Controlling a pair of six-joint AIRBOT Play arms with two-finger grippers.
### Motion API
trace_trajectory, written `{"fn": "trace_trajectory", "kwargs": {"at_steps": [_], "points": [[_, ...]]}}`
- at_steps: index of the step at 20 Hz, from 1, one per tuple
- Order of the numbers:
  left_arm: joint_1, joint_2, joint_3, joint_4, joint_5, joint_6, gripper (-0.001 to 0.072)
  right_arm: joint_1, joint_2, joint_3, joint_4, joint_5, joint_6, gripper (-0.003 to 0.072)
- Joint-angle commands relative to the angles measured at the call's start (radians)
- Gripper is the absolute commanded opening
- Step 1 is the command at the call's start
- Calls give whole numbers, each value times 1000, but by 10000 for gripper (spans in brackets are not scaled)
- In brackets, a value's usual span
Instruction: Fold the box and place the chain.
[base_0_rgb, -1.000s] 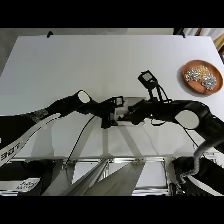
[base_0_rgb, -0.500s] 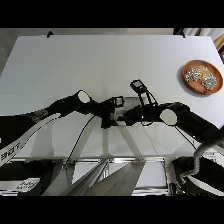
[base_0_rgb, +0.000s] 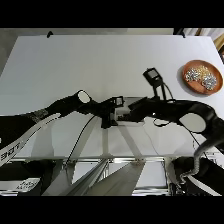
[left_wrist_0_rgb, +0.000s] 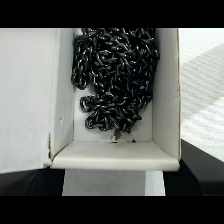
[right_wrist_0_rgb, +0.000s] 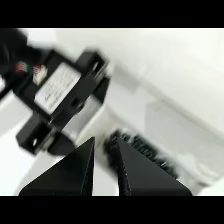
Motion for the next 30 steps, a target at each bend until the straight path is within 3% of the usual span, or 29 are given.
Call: {"fn": "trace_trajectory", "kwargs": {"at_steps": [1,4,8,15,22,28,29,30], "points": [[0,1,0,0,0,0,154,-134,24,64,-51,41,5,134],[0,1,0,0,0,0,154,-264,-58,160,-66,70,-106,134],[0,1,0,0,0,0,154,-287,-259,278,-10,103,-325,134],[0,1,0,0,0,0,154,-257,-502,300,66,179,-608,124],[0,1,0,0,0,0,154,-175,-534,300,146,327,-813,113],[0,1,0,0,0,0,154,-129,-496,299,113,452,-852,116],[0,1,0,0,0,0,154,-129,-482,299,110,470,-852,127],[0,1,0,0,0,0,154,-129,-465,298,109,489,-853,208]]}}
